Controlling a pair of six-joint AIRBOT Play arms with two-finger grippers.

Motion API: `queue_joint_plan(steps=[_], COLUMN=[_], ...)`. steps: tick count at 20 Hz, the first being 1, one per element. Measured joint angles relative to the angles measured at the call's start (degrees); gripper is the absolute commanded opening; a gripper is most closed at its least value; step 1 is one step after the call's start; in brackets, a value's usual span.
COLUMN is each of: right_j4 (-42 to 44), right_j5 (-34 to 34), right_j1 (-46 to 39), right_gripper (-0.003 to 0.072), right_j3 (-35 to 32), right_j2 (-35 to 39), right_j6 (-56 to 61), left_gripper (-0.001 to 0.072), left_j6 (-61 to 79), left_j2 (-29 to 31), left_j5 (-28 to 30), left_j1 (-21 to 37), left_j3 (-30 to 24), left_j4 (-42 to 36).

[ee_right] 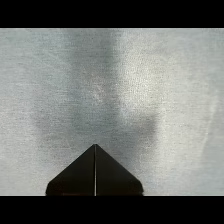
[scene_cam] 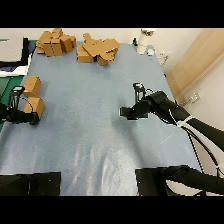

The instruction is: Fold the box.

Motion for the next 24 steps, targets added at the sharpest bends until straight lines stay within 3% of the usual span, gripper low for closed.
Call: queue_joint_plan(steps=[7, 16, 21, 22, 23, 24], right_j4=[0.26, 0.42, 0.44, 0.44, 0.44, 0.46], right_j5=[0.00, -0.02, 0.00, 0.00, 0.00, 0.00], right_j1=[0.02, 0.00, 0.00, 0.00, 0.00, 0.00], right_gripper=[0.0002, 0.0001, 0.0001, 0.0002, 0.0002, 0.0001], right_j3=[0.02, 0.02, 0.00, 0.00, 0.00, 0.02], right_j2=[0.00, 0.00, 0.00, 0.00, 0.00, 0.00], right_j6=[0.00, 0.00, 0.00, 0.00, 0.00, 0.00], left_gripper=[0.0264, 0.0264, 0.0278, 0.0583, 0.0720, 0.0720], left_j6=[-0.72, -1.49, -1.53, -1.53, -1.53, -1.55], left_j2=[-7.98, -24.74, -28.92, -29.29, -29.55, -29.75], left_j5=[2.47, 2.29, 2.43, 2.34, 2.29, 2.12], left_j1=[1.05, 1.05, 0.92, 0.85, 0.81, 0.81], left_j3=[7.89, 25.40, 30.80, 31.26, 31.56, 31.80], left_j4=[0.20, 0.02, -0.02, 0.00, 0.02, 0.00])
